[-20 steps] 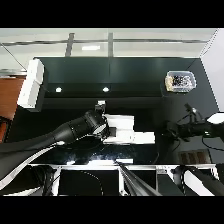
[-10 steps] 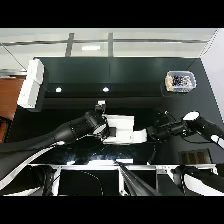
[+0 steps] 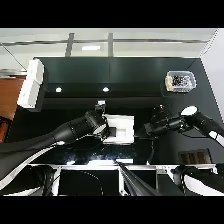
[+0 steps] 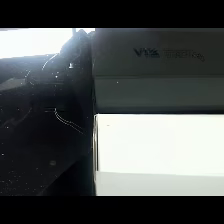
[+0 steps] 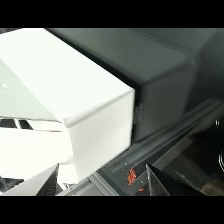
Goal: Fold the box and place the chain.
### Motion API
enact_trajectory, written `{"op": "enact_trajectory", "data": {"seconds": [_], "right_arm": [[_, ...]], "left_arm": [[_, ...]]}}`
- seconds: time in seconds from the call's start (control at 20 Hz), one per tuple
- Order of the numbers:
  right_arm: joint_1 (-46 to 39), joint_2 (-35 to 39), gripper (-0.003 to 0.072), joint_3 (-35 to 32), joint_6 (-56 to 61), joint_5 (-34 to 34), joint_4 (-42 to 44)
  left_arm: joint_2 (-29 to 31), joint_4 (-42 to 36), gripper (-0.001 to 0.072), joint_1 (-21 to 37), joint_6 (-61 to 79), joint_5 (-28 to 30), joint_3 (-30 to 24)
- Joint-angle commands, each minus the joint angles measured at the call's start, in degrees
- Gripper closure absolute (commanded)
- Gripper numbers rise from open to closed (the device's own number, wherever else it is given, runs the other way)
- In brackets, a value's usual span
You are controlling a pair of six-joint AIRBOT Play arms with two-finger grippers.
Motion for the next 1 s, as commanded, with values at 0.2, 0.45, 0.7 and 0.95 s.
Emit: {"op": "enact_trajectory", "data": {"seconds": [0.2,0.45,0.7,0.95], "right_arm": [[10.8,-0.04,0.0052,2.75,9.38,-11.1,-0.59],[24.15,-0.04,0.0196,11.54,34.27,-18.82,-23.43],[33.57,-0.07,0.0196,17.07,57.55,-17.25,-44.06],[36.68,-0.11,0.0196,17.07,62.42,-15.34,-45.72]], "left_arm": [[0.02,0.0,0.068,0.0,0.0,0.0,0.02],[0.02,0.0,0.068,0.0,0.02,0.02,0.02],[0.02,0.0,0.068,0.0,0.02,0.0,0.02],[0.02,-0.02,0.068,-0.02,0.02,-0.02,0.02]]}}
